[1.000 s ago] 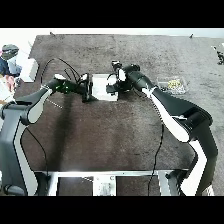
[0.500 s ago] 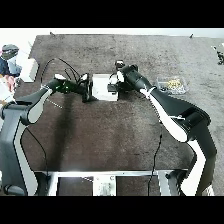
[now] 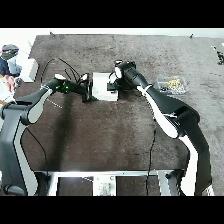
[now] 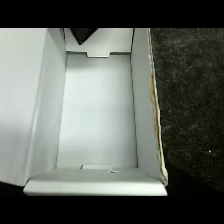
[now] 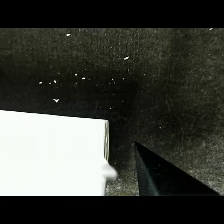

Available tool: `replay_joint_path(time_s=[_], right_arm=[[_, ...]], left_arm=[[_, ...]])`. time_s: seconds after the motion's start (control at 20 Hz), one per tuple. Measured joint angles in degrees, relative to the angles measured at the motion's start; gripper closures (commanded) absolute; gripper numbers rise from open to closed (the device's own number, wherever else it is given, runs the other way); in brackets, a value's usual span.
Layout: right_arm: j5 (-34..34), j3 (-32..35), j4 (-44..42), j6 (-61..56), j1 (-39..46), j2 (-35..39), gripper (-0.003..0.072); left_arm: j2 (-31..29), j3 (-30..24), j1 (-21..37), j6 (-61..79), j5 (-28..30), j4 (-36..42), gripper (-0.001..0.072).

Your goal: Fold the box and place the chain.

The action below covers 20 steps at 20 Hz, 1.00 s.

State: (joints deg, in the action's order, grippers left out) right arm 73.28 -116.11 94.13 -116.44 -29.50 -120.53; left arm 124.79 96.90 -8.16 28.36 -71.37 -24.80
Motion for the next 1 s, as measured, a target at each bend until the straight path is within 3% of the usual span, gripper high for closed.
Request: replay_joint_path(time_s=[0.3,0.35,0.4,0.45,0.75,0.8,0.9,0.95,1.0], right_arm=[[3.89,-2.78,-2.12,1.29,0.94,-1.84,0.0311],[4.20,-2.91,-2.38,1.33,1.05,-1.92,0.0397],[4.33,-2.99,-2.73,1.36,1.16,-1.97,0.0575],[4.39,-3.06,-3.21,1.31,1.18,-2.01,0.0592],[3.67,-3.17,-4.17,0.74,1.33,-2.08,0.0597],[3.63,-3.17,-4.26,0.48,1.33,-2.08,0.0672],[3.54,-3.17,-4.26,-0.20,1.36,-2.10,0.0672],[3.54,-3.17,-4.24,-0.20,1.36,-2.10,0.0669],[3.54,-3.17,-4.20,-0.15,1.36,-2.10,0.0559]], left_arm=[[0.00,0.00,0.00,0.02,0.00,0.00,0.0481],[0.00,0.00,0.00,0.02,0.02,0.00,0.0480],[0.00,0.00,-0.02,0.02,0.02,0.00,0.0481],[0.00,0.00,-0.07,0.02,0.00,0.04,0.0481],[0.02,0.00,0.00,-0.07,0.00,0.02,0.0481],[0.00,0.00,0.00,-0.07,0.00,0.02,0.0481],[0.02,0.00,0.00,-0.11,-0.02,0.04,0.0481],[0.00,0.00,0.00,-0.09,0.00,0.02,0.0480],[0.00,0.00,0.00,-0.07,0.00,0.02,0.0481]])
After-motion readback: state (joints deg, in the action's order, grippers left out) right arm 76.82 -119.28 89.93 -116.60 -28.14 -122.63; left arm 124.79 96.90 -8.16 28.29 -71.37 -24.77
